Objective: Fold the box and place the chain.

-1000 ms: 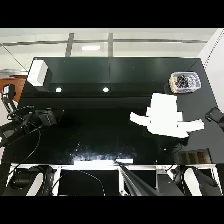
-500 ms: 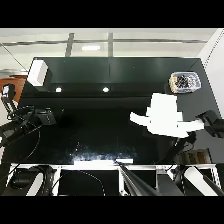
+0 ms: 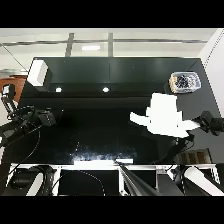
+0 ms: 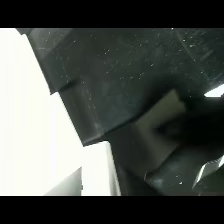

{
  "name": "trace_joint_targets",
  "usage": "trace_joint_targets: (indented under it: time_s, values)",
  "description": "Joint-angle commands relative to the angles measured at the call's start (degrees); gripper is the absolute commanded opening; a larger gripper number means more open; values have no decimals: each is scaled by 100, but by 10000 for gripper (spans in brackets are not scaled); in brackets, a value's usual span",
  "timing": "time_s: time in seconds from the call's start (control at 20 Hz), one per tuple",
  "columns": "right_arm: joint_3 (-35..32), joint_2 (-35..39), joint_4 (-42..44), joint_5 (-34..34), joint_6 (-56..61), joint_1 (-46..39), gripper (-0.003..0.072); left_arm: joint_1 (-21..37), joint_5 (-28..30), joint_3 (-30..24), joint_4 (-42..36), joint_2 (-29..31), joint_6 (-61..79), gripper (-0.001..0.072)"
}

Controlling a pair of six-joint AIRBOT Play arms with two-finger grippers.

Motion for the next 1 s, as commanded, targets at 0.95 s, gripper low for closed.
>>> trace_joint_targets:
  time_s: [0.95]
  values:
    - [-243,1274,1058,164,221,5296,25,-4,-581,-7,-798,-256,-81,683]
